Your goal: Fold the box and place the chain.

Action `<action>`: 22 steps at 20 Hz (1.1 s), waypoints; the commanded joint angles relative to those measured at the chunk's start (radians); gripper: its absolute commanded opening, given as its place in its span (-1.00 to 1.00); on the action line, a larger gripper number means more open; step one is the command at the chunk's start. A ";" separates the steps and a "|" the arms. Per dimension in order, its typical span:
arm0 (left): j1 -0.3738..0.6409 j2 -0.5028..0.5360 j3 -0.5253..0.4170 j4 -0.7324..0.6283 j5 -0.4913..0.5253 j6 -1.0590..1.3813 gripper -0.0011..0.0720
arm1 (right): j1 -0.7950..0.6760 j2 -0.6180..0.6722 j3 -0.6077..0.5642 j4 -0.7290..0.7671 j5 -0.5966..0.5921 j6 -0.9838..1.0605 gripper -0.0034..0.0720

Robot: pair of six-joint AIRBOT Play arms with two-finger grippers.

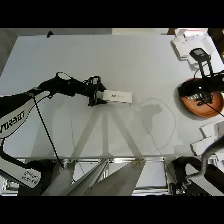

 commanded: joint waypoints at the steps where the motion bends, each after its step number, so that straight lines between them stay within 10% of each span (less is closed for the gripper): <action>1: 0.000 0.000 0.001 -0.002 0.000 0.000 0.05 | -0.015 0.002 0.001 -0.034 0.016 0.014 -0.88; 3: -0.004 0.000 0.001 -0.002 0.001 0.000 -0.21 | -0.015 0.002 0.001 -0.029 0.016 0.014 -0.88; 5: -0.004 0.000 0.001 -0.006 0.001 0.000 -0.95 | -0.015 0.002 0.001 -0.021 0.016 0.014 -0.88; 11: -0.004 0.174 0.001 0.043 0.048 -0.139 -0.95 | -0.015 0.002 0.001 -0.013 0.016 0.014 -0.88; 15: -0.004 0.431 0.001 0.216 0.299 -0.422 -0.95 | -0.015 0.002 0.001 -0.013 0.016 0.014 -0.88; 19: 0.000 0.617 0.001 0.665 0.549 -0.994 -0.95 | -0.015 0.002 0.001 -0.013 0.016 0.014 -0.88; 22: 0.023 0.705 0.001 1.127 0.510 -1.551 -0.95 | -0.015 0.002 0.001 -0.013 0.016 0.014 -0.88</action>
